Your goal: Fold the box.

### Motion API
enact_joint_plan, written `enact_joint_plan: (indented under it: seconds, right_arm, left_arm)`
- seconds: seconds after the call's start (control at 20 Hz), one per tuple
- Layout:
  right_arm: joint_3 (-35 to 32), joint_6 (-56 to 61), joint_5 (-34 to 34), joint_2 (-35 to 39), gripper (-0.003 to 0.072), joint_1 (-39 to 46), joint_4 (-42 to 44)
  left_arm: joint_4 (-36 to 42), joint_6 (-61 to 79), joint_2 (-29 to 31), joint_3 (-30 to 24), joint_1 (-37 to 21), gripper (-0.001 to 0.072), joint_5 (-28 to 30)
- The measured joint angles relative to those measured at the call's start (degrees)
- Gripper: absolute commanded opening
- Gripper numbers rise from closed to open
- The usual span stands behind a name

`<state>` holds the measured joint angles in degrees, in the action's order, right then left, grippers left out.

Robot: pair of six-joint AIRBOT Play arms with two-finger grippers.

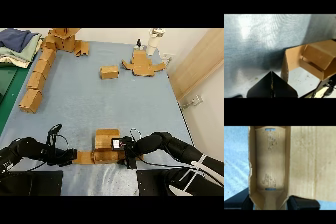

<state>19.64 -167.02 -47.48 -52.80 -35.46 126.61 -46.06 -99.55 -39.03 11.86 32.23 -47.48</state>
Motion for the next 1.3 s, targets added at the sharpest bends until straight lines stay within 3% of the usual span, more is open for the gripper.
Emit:
enact_joint_plan:
  seconds: [0.35, 1.0, 1.05, 1.1, 1.3]
  right_arm:
    - [0.0, 0.0, 0.0, 0.0, 0.0443, 0.0, 0.0]
    - [0.0, 0.0, 0.0, 0.0, 0.0443, 0.0, 0.0]
    - [0.0, 0.0, 0.0, 0.0, 0.0443, 0.0, 0.0]
    - [0.0, 0.0, 0.0, 0.0, 0.0443, 0.0, 0.0]
    - [0.0, 0.0, 0.0, 0.0, 0.0443, 0.0, 0.0]
  left_arm:
    - [8.6, 6.2, -0.3, -0.8, 0.4, 0.0013, 3.0]
    - [15.9, 4.2, -0.2, 1.4, 7.6, 0.0017, 7.1]
    - [16.0, 3.8, -0.2, 1.9, 7.8, 0.0068, 7.3]
    - [16.1, 3.5, -0.2, 2.4, 7.9, 0.0288, 7.4]
    - [16.1, 2.9, -0.2, 3.7, 8.2, 0.0307, 7.7]
